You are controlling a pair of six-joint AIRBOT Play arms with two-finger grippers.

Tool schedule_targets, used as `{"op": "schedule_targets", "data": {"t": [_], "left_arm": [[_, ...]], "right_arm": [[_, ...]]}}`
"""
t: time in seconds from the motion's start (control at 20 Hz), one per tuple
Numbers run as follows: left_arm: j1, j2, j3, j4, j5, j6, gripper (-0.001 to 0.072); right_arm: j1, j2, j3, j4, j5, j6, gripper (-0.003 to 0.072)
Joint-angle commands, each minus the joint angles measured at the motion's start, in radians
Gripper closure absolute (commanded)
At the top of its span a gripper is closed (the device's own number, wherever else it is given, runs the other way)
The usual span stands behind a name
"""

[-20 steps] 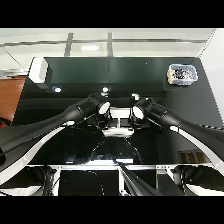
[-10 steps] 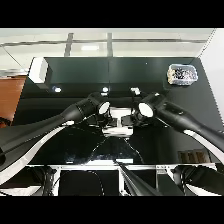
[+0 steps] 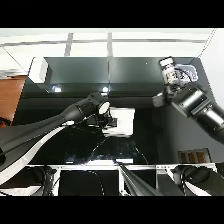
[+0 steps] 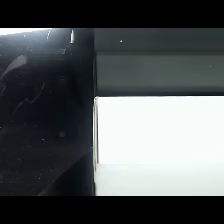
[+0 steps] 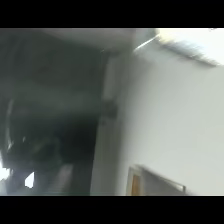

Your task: Fold the box and place the chain.

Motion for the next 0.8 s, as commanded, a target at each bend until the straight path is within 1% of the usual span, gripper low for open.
{"op": "schedule_targets", "data": {"t": [0.0, 0.1, 0.15, 0.2, 0.25, 0.35, 0.5, 0.55, 0.65, 0.7, 0.75], "left_arm": [[0.0, 0.0, 0.001, 0.0, 0.001, 0.0, 0.0681], [0.0, 0.0, 0.001, 0.0, 0.001, 0.0, 0.0681], [0.001, 0.0, 0.001, 0.0, 0.001, 0.0, 0.0681], [0.001, 0.0, 0.001, 0.0, 0.001, 0.0, 0.0681], [0.001, 0.0, 0.001, 0.0, 0.001, 0.0, 0.0681], [0.0, 0.0, 0.001, 0.0, 0.0, 0.0, 0.0681], [0.001, 0.0, 0.001, 0.0, 0.001, 0.0, 0.0681], [0.001, 0.0, 0.001, 0.0, 0.001, 0.0, 0.0681], [0.001, 0.0, 0.001, 0.0, 0.001, 0.0, 0.0681], [0.001, 0.0, 0.001, 0.0, 0.001, 0.0, 0.0681], [0.001, 0.0, 0.001, 0.0, 0.001, 0.0, 0.0681]], "right_arm": [[-0.23, -0.05, -0.062, -0.003, -0.292, 0.07, -0.0023], [-0.379, -0.144, -0.047, 0.158, -0.428, 0.08, -0.0023], [-0.439, -0.193, -0.013, 0.235, -0.469, 0.08, -0.0022], [-0.492, -0.254, 0.046, 0.298, -0.485, 0.078, -0.0019], [-0.536, -0.324, 0.128, 0.343, -0.475, 0.063, -0.0019], [-0.594, -0.474, 0.322, 0.409, -0.403, 0.034, -0.0019], [-0.645, -0.716, 0.641, 0.518, -0.219, -0.057, -0.0018], [-0.656, -0.793, 0.738, 0.53, -0.154, -0.064, -0.0018], [-0.665, -0.901, 0.863, 0.526, -0.066, -0.064, -0.0016], [-0.671, -0.94, 0.901, 0.528, -0.046, -0.063, 0.0071], [-0.676, -0.968, 0.928, 0.529, -0.041, -0.062, 0.012]]}}
